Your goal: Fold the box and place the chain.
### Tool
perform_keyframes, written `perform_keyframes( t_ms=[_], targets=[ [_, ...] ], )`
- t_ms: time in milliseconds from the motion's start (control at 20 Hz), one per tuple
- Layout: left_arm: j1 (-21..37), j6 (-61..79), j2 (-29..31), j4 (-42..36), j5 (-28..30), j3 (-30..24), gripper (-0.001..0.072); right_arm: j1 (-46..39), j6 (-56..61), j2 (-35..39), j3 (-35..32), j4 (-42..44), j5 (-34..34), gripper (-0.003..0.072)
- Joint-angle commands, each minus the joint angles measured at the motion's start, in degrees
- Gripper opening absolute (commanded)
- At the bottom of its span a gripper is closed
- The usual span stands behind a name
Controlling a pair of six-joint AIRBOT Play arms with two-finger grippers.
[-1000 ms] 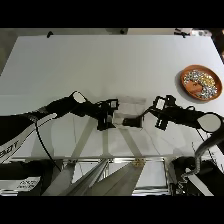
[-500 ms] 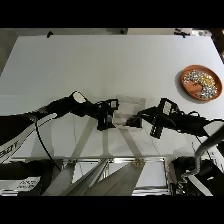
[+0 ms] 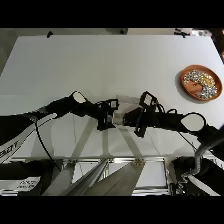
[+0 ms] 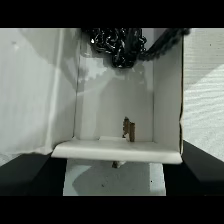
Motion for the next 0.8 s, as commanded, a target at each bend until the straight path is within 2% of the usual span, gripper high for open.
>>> perform_keyframes(
  t_ms=[0, 150, 250, 400, 550, 600, 650, 750],
  targets=[
    [0.02, 0.0, 0.02, 0.02, 0.0, 0.02, 0.0339, 0.74, 2.27, -4.94, 1.68, 1.95, -2.03, 0.0013],
    [0.02, 0.0, 0.02, 0.02, 0.0, 0.02, 0.0339, 0.72, 5.44, -7.76, 1.68, -2.32, -0.52, 0.002],
    [0.02, 0.0, 0.0, 0.02, 0.02, 0.02, 0.0339, 0.66, 5.44, -8.59, 1.68, -3.17, -0.15, 0.0111],
    [0.02, 0.02, 0.02, 0.02, 0.0, 0.02, 0.0339, -2.86, 6.19, -7.26, 1.7, -3.13, 1.44, 0.012],
    [0.02, 0.0, 0.0, 0.02, 0.02, 0.02, 0.0339, -10.08, 6.49, -2.64, 1.7, -6.12, 8.87, 0.0142],
    [0.02, 0.0, 0.02, 0.02, 0.02, 0.02, 0.0339, -12.61, 6.49, -0.63, 1.7, -8.11, 12.07, 0.0224],
    [0.02, 0.0, 0.0, 0.02, 0.0, 0.02, 0.0339, -15.61, 6.38, 1.51, 1.7, -10.6, 16.06, 0.0247],
    [0.02, 0.0, 0.0, 0.02, 0.02, 0.02, 0.0339, -21.79, 4.81, 4.57, 1.7, -17.27, 24.17, 0.0246]
  ],
)
